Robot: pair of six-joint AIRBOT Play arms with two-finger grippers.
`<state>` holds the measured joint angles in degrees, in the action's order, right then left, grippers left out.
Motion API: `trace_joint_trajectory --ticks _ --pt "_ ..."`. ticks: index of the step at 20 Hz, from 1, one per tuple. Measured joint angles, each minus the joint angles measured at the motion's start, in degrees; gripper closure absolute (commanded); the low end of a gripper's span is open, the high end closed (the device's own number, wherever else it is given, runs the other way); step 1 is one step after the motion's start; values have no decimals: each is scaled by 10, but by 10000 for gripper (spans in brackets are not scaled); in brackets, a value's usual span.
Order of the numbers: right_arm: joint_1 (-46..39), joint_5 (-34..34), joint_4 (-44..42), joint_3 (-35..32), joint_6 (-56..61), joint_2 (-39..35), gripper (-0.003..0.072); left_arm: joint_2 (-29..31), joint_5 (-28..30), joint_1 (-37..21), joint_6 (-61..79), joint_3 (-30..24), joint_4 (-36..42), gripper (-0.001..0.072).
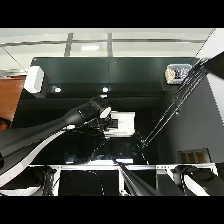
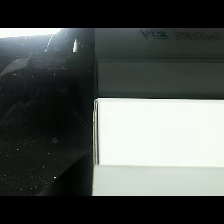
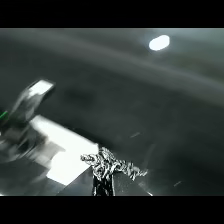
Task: Fold the box and place the chain.
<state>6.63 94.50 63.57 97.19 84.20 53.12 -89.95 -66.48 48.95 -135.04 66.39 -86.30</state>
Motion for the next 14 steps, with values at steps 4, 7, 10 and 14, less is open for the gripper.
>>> trace_joint_trajectory --ticks 4,7,10,14 --pt "1 10 -104 -80 -17 -1 666 0 0 0 0 0 0 679" --pt "9 -21 -180 -153 -35 -1 666 0 0 0 0 0 0 679" --pt "36 -69 -222 -220 -47 0 665 0 0 0 0 0 0 679" --pt "76 -132 -244 -299 -54 0 665 0 0 0 0 0 0 679"
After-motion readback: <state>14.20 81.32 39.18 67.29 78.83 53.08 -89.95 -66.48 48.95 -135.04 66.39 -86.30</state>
